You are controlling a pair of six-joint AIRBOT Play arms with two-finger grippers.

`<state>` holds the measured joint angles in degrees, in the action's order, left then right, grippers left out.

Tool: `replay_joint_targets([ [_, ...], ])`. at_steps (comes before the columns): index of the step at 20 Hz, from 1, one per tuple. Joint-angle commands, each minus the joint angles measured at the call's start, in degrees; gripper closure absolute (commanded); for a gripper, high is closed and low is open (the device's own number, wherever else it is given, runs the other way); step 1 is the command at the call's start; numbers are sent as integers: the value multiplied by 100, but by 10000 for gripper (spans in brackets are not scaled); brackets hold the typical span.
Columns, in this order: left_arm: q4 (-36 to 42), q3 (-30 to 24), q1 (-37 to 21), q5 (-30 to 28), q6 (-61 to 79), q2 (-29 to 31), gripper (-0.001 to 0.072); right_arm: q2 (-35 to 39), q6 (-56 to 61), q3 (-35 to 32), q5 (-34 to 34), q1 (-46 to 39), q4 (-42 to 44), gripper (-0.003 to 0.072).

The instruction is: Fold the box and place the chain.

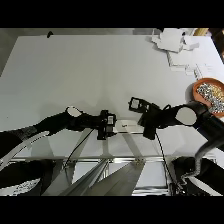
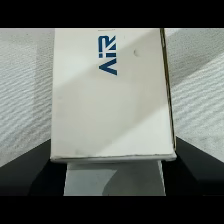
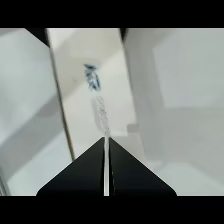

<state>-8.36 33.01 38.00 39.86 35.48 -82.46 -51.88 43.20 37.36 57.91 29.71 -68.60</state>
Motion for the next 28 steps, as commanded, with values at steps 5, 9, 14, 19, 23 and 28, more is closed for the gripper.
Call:
replay_joint_targets([
  [5,-4,4,-4,20,7,4,434,9,2297,-11,411,-1869,-1578,666],
  [9,-4,4,-4,22,7,4,434,9,2297,-9,407,-2306,-1504,665],
  [14,2,4,-4,24,7,11,434,9,2297,-9,407,-2306,-1497,665],
  [19,214,4,-22,254,28,24,434,9,2297,-9,407,-2306,-1497,665],
  [23,-723,4,-706,-254,-1969,758,434,9,2297,-9,407,-2306,-1497,665],
  [28,-3738,4,-2962,-315,-5724,2544,434,9,2297,-9,407,-2306,-1497,665],
])
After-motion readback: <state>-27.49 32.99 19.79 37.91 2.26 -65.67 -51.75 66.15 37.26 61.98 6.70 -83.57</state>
